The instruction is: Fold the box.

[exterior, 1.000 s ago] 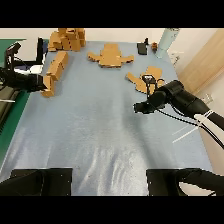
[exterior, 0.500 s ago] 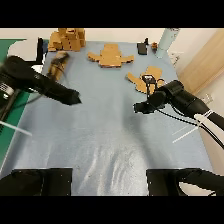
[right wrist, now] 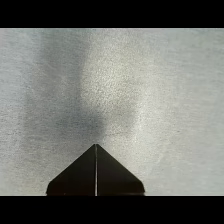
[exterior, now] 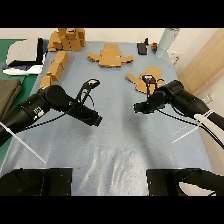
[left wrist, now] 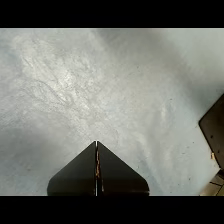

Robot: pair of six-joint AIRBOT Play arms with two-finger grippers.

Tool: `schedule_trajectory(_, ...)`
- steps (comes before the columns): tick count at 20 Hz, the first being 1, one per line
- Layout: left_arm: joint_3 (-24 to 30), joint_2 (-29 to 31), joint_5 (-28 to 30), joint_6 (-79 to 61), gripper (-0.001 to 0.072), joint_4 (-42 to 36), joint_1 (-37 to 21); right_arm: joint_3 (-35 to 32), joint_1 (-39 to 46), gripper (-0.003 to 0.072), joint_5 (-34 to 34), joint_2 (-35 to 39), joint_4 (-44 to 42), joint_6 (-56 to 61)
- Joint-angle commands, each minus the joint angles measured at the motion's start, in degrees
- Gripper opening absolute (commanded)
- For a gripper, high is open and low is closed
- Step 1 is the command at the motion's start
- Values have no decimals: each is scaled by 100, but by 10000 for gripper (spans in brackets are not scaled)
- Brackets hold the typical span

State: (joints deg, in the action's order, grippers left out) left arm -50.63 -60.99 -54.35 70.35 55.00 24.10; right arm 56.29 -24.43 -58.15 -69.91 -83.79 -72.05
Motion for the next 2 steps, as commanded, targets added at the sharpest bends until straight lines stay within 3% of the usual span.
schedule_trajectory(1, 50, -20, 101, 17, 16, -11, 92, 4, 2, 5, 0, -2, 0, 2)
schedule_trajectory(2, 50, -20, 101, 17, 16, -11, 92, 4, 2, 5, 0, -2, 0, 2)
